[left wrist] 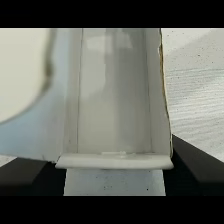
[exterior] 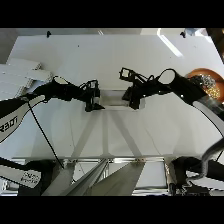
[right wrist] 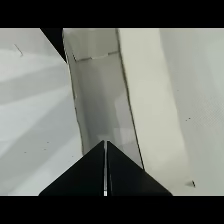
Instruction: Fold the box and place the chain.
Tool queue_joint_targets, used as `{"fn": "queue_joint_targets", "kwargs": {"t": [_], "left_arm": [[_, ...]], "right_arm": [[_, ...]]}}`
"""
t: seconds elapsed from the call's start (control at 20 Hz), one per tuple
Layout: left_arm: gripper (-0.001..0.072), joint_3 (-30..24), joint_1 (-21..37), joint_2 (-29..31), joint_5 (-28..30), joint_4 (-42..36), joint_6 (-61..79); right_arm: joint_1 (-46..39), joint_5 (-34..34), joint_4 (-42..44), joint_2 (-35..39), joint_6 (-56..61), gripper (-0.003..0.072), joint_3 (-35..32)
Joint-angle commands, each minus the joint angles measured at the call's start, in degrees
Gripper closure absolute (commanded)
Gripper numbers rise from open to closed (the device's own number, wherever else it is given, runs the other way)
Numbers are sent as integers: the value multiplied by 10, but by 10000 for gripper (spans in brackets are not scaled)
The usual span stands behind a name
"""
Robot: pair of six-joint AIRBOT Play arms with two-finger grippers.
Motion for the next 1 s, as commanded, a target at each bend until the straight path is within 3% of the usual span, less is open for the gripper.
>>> {"fn": "queue_joint_targets", "kwargs": {"t": [0.0, 0.15, 0.4, 0.55, 0.75, 0.95], "left_arm": [[336, 0, 0, 0, 0, 0, 0], [336, 0, 0, 0, 0, 0, 0], [336, 0, 0, 0, 0, 0, 0], [336, 0, 0, 0, 0, 0, 0], [336, 0, 0, 0, 0, 0, 0], [336, 0, 0, 0, 0, 0, 0]], "right_arm": [[-1, 29, -61, 55, 130, 677, 0], [-47, 55, -126, 90, 266, 678, 0], [-167, 93, -140, 111, 366, 679, -13], [-212, 67, -136, 111, 412, 679, -64], [-219, -10, -58, 84, 436, 680, -153], [-196, -42, -12, 14, 432, 679, -162]]}}
